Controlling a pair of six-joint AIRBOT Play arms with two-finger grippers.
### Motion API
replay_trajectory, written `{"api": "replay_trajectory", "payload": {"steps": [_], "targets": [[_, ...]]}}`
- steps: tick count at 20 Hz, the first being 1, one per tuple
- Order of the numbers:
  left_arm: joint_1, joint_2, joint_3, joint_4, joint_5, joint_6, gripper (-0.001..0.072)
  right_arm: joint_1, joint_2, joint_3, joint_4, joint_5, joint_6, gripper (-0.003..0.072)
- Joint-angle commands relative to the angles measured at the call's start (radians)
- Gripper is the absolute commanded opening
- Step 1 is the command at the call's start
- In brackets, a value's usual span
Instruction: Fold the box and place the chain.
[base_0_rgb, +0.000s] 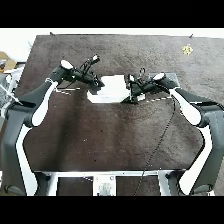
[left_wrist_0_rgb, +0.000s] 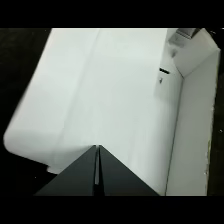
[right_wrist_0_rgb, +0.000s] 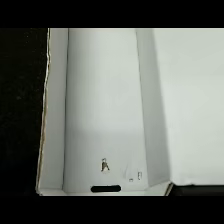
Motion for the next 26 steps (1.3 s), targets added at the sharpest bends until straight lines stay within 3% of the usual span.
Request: {"api": "replay_trajectory", "payload": {"steps": [1, 5, 6, 7, 8, 11, 18, 26], "targets": [[0.003, 0.066, 0.006, -0.001, -0.007, 0.001, 0.003, 0.0, -0.001, 0.001, 0.0, 0.003, 0.002, 0.0439], [0.025, 0.122, 0.034, 0.082, -0.098, 0.002, 0.0032, 0.0, -0.001, 0.001, 0.0, 0.01, 0.002, 0.0439], [0.028, 0.122, 0.033, 0.115, -0.154, 0.014, 0.0124, 0.0, -0.001, 0.001, 0.0, 0.009, 0.002, 0.0439], [0.027, 0.119, 0.032, 0.163, -0.208, 0.054, 0.0455, 0.0, -0.001, 0.001, 0.0, 0.01, 0.002, 0.0439], [0.021, 0.119, 0.021, 0.222, -0.241, 0.071, 0.072, 0.0, -0.001, 0.001, 0.0, 0.01, 0.002, 0.0439], [-0.001, 0.119, -0.028, 0.336, -0.24, 0.09, 0.0714, 0.0, -0.001, 0.001, 0.0, 0.01, 0.002, 0.0439], [-0.053, 0.119, -0.142, 0.33, -0.051, 0.117, 0.0713, 0.0, -0.001, 0.001, 0.0, 0.01, 0.002, 0.0439], [-0.066, 0.119, -0.149, 0.328, -0.045, 0.113, 0.0711, 0.0, -0.001, 0.001, 0.0, 0.01, 0.002, 0.0439]]}}
